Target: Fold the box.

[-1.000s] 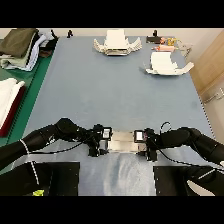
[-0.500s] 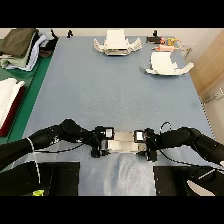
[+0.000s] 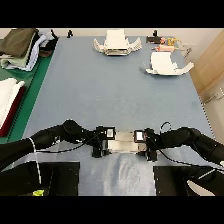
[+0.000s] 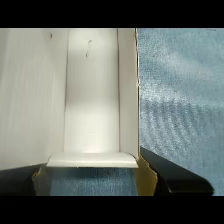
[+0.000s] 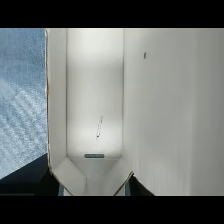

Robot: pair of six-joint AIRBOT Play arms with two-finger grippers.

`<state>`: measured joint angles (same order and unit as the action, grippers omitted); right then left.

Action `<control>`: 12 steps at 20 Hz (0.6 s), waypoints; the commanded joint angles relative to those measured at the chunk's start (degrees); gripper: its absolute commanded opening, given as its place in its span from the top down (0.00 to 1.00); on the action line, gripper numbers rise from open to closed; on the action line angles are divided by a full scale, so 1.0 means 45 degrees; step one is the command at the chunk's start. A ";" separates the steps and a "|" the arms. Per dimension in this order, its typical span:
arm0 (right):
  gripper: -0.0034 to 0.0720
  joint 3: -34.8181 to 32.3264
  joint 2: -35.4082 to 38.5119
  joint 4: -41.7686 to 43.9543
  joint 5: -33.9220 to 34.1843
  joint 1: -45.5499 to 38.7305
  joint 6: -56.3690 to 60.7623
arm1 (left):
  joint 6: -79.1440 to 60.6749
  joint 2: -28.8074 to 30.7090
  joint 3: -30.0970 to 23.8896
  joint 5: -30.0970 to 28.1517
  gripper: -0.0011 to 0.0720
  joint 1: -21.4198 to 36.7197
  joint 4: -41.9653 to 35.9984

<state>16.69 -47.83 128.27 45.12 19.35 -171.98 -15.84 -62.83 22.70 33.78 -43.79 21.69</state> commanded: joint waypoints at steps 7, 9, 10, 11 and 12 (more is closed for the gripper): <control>0.33 0.0010 0.0010 0.0005 -0.0005 0.0010 0.0005 | 0.0811 -0.0005 0.0000 -0.0165 0.17 -0.0277 0.0316; 0.33 0.0010 0.0010 0.0005 -0.0005 0.0005 0.0005 | 0.0957 -0.0005 0.0000 -0.0175 0.17 -0.0359 0.0432; 0.33 0.0010 0.0010 0.0005 -0.0005 0.0010 0.0005 | 0.1059 -0.0005 0.0000 -0.0194 0.17 -0.0379 0.0432; 0.33 0.0010 0.0010 0.0005 -0.0005 0.0005 0.0005 | 0.1073 -0.0005 0.0000 -0.0185 0.17 -0.0379 0.0432; 0.33 0.0010 0.0010 0.0005 -0.0005 0.0005 0.0005 | 0.1098 0.0005 0.0000 -0.0180 0.17 -0.0379 0.0432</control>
<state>16.69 -47.83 128.25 45.23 19.38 -172.05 -11.81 -62.83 22.70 32.73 -45.32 23.14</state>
